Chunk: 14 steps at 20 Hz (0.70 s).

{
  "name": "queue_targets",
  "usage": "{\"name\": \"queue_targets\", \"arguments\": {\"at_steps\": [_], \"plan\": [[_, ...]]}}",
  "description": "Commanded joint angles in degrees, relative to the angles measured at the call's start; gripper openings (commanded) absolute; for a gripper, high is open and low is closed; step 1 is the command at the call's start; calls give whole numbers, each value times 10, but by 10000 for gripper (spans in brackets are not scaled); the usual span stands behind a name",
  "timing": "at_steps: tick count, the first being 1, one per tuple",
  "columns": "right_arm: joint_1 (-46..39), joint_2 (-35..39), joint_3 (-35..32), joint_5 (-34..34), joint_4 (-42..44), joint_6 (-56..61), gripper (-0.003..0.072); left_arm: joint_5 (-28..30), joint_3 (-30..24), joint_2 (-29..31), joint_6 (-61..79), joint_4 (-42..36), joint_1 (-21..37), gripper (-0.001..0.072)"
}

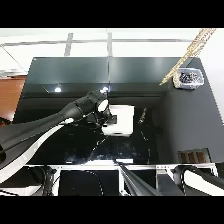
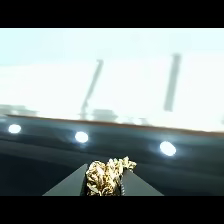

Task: Fold the box and place the chain.

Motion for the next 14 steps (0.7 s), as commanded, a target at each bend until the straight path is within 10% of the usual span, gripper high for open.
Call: {"name": "queue_targets", "arguments": {"at_steps": [1, 14], "plan": [[8, 35, 0, 14, 75, -9, 12, 0, 1, 0, 0, 0, 0, 25], [260, 108, -115, 110, -77, -13, 12, -2, 1, 0, 0, 0, 0, 25]]}}
